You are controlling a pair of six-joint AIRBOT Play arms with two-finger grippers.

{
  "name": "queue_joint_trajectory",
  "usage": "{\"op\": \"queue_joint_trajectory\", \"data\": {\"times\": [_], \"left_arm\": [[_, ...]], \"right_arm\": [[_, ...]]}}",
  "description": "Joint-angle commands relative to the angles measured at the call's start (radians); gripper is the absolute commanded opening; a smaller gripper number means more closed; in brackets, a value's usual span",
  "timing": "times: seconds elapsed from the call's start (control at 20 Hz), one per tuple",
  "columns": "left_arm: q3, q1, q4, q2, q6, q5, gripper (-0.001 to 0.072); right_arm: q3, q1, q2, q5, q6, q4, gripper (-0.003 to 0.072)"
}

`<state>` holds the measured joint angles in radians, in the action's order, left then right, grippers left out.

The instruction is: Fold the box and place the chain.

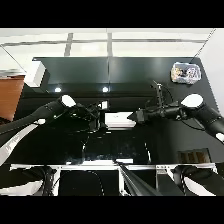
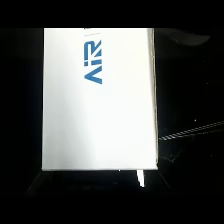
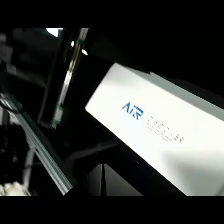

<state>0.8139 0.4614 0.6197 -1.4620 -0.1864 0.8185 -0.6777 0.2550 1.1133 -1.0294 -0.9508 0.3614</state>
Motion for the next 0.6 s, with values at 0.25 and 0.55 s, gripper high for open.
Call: {"op": "queue_joint_trajectory", "data": {"times": [0.25, 0.55], "left_arm": [[-0.001, 0.0, 0.0, -0.001, -0.001, 0.0, 0.0307], [-0.001, 0.0, 0.0, -0.001, -0.001, 0.0, 0.0307]], "right_arm": [[0.03, 0.071, 0.133, 0.141, -0.039, -0.093, 0.0031], [0.03, 0.072, 0.2, 0.145, -0.046, -0.09, 0.0031]]}}
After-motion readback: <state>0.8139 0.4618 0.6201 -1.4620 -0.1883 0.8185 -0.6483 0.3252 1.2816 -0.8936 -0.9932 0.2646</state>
